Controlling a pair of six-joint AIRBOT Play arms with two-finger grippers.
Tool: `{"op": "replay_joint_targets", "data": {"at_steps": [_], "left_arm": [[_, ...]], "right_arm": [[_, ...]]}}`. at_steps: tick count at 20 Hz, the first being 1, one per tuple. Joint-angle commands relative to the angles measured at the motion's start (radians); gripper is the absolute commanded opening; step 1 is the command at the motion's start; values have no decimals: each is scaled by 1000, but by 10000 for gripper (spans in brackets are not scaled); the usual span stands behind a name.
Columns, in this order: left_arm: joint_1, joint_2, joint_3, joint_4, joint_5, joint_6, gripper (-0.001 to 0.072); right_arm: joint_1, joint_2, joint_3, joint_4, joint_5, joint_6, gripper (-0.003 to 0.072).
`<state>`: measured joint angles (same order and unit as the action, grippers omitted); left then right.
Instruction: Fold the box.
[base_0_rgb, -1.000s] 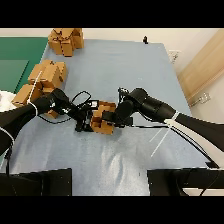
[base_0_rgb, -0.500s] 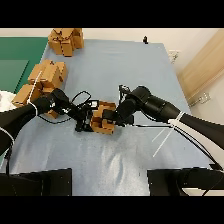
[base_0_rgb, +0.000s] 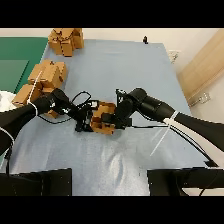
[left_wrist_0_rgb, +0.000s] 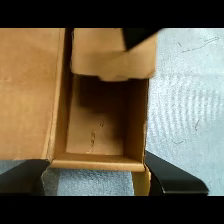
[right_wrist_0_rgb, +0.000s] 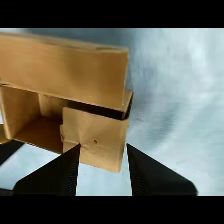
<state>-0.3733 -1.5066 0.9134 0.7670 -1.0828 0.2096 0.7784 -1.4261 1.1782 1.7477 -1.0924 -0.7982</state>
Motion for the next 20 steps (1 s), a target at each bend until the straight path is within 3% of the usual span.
{"op": "replay_joint_targets", "data": {"at_steps": [1, 8, 20], "left_arm": [[0, 0, 0, 0, 0, -2, 13], [0, 0, 0, 0, 1, -2, 13], [0, 0, 0, 0, 10, -2, 14]], "right_arm": [[0, 1, 1, -16, -60, -10, 454], [0, -20, 1, 3, 23, -37, 457], [0, -66, 5, -69, 7, 48, 456]]}}
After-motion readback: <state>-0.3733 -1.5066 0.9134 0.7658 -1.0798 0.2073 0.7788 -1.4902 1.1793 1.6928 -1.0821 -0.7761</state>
